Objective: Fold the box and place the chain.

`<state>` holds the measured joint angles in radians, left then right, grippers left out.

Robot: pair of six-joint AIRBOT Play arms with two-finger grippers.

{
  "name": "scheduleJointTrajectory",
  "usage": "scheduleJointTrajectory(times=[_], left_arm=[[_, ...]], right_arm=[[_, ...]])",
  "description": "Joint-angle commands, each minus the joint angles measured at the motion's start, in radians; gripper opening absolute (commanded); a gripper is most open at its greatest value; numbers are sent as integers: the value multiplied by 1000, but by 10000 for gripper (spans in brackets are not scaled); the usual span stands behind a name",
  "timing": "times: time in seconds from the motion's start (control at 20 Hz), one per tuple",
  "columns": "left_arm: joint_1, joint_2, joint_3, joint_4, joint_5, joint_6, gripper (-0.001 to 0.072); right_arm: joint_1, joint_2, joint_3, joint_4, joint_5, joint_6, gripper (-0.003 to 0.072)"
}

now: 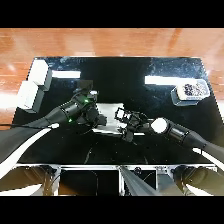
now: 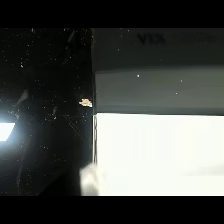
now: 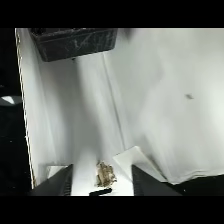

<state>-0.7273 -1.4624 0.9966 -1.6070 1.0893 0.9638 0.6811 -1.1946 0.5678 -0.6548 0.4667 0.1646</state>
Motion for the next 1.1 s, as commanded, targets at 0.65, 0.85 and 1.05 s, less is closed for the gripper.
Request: scheduleJointTrajectory(times=[0.65, 0.85, 1.05], left_arm=[[0, -1, 0, -6, -24, 0, 20], [-2, -2, 0, -6, -27, 0, 19], [-1, -5, 0, -5, -27, 0, 19]], right_arm=[[-117, 0, 0, -8, 172, 164, 128], [-249, 0, 0, -8, 265, 380, 128], [-445, 0, 3, -6, 499, 704, 127]])
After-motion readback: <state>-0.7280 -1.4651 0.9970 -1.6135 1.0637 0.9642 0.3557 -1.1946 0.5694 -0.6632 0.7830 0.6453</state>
